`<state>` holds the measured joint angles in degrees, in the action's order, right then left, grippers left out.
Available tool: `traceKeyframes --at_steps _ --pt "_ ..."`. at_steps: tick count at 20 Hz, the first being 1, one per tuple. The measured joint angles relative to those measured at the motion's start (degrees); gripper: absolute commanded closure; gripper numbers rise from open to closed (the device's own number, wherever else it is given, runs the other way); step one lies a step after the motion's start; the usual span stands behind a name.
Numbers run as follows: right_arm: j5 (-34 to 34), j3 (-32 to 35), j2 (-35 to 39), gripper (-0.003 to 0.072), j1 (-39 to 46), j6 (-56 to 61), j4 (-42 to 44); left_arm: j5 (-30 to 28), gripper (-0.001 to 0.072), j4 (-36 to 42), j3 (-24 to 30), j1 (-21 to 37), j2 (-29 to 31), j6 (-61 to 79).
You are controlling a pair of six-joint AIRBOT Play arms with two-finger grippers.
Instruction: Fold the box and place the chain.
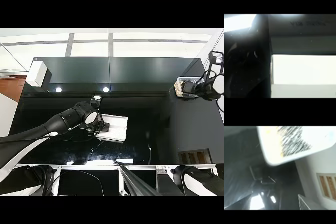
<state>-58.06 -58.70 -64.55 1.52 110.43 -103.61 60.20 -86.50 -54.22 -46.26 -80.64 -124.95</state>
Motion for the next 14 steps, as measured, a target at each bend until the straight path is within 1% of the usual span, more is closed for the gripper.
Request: traceKeyframes --at_steps 3,5,6,7,10,12,13,14 --pt "5.68 -3.72 -7.69 -0.0023 5.33 -0.98 2.60 0.11 0.0674 0.02 0.00 0.00 0.00 0.00" --pt "7.87 -7.67 -13.38 -0.0021 7.76 -1.70 5.55 0.44 0.0674 0.20 0.00 0.00 0.00 0.00" --pt "8.55 -9.97 -16.24 0.0051 8.63 -2.03 6.71 0.55 0.0674 0.20 0.00 0.00 0.00 0.00" --pt "9.07 -12.24 -19.17 0.0094 9.25 -2.34 7.85 0.70 0.0674 0.20 0.00 0.00 0.00 0.00" --pt "9.84 -17.84 -26.43 0.0095 10.29 -2.75 9.60 1.51 0.0674 0.22 0.00 0.00 0.00 0.00" --pt "10.32 -20.15 -30.14 0.0098 10.88 -2.82 10.32 1.73 0.0674 0.22 0.00 0.00 0.00 0.00" --pt "10.69 -20.98 -31.61 0.0157 11.19 -2.71 10.38 1.77 0.0674 0.22 0.00 0.00 0.00 0.00" --pt "11.08 -21.59 -32.76 0.0196 11.52 -2.64 10.47 1.84 0.0674 0.22 0.00 0.00 0.00 0.00"
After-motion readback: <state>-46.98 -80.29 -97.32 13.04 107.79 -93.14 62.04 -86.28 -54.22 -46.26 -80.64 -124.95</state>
